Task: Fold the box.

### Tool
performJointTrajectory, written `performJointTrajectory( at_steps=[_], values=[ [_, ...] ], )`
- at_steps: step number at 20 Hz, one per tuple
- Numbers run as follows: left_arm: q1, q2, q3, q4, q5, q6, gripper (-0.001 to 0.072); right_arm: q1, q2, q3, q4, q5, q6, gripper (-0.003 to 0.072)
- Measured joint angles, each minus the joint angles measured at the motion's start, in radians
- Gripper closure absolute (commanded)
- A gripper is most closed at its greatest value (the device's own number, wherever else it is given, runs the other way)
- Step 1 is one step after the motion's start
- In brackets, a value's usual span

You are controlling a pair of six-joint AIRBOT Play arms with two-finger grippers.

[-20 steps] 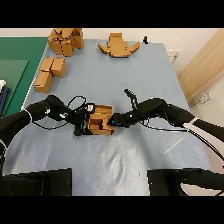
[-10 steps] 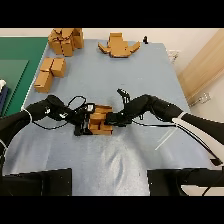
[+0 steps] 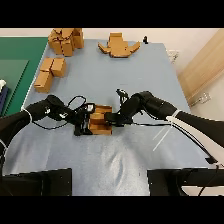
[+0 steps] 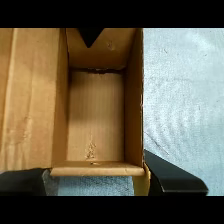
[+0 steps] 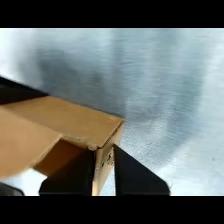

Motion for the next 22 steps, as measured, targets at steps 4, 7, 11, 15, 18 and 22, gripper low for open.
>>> performJointTrajectory(
  at_steps=[4, 7, 11, 15, 18, 22],
  values=[
    [0.000, 0.001, 0.000, 0.003, 0.000, 0.004, 0.0460, 0.048, -0.060, 0.066, -0.051, -0.050, 0.068, 0.0565],
    [0.000, 0.001, 0.000, 0.003, -0.002, 0.003, 0.0460, 0.071, -0.086, 0.101, -0.071, -0.065, 0.134, 0.0439],
    [0.000, 0.001, 0.000, 0.002, -0.004, -0.008, 0.0460, 0.082, -0.098, 0.130, -0.107, -0.109, 0.205, 0.0439],
    [0.000, 0.001, 0.000, 0.002, -0.013, -0.015, 0.0459, 0.095, -0.101, 0.140, -0.148, -0.165, 0.279, 0.0434],
    [0.000, 0.000, -0.001, 0.000, -0.014, -0.014, 0.0460, 0.122, -0.105, 0.138, -0.185, -0.225, 0.340, 0.0267],
    [0.000, 0.000, -0.001, -0.001, -0.012, -0.019, 0.0460, 0.145, -0.103, 0.142, -0.245, -0.206, 0.395, 0.0267]
  ],
)
